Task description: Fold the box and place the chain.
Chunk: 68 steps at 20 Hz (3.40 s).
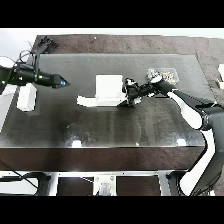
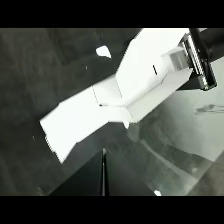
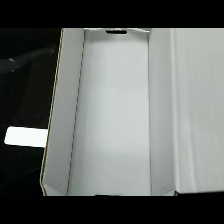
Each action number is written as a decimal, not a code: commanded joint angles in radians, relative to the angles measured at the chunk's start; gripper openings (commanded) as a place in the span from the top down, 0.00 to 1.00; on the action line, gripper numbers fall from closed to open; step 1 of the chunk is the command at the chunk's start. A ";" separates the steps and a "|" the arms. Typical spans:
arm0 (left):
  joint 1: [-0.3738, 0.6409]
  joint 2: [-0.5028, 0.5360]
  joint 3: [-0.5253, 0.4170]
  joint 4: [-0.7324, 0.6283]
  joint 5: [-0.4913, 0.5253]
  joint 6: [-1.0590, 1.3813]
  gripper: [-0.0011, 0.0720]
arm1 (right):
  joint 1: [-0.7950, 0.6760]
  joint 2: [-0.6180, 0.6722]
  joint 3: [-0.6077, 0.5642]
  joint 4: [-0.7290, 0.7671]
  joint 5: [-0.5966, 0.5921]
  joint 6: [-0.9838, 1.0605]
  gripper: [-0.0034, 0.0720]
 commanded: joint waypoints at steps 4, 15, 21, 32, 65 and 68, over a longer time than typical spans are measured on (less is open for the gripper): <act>0.048 0.002 -0.200 -0.014 0.075 -0.126 0.96 | -0.001 0.000 0.000 0.000 0.000 0.000 0.17; 0.039 -0.072 -0.307 -0.135 0.234 -0.117 0.96 | 0.000 0.000 0.000 0.000 0.000 0.000 0.17; -0.043 -0.175 -0.224 -0.133 0.233 -0.158 0.96 | 0.000 0.000 0.000 0.000 0.000 0.000 0.17; -0.171 -0.267 -0.106 -0.145 0.256 -0.193 0.96 | 0.000 0.000 0.000 0.000 0.000 0.000 0.17; -0.290 -0.262 0.087 -0.001 0.136 -0.593 0.50 | 0.000 0.000 0.000 0.000 0.000 0.000 0.17; -0.308 -0.262 0.148 0.074 0.118 -0.652 0.50 | 0.000 0.000 0.000 0.000 0.000 0.000 0.17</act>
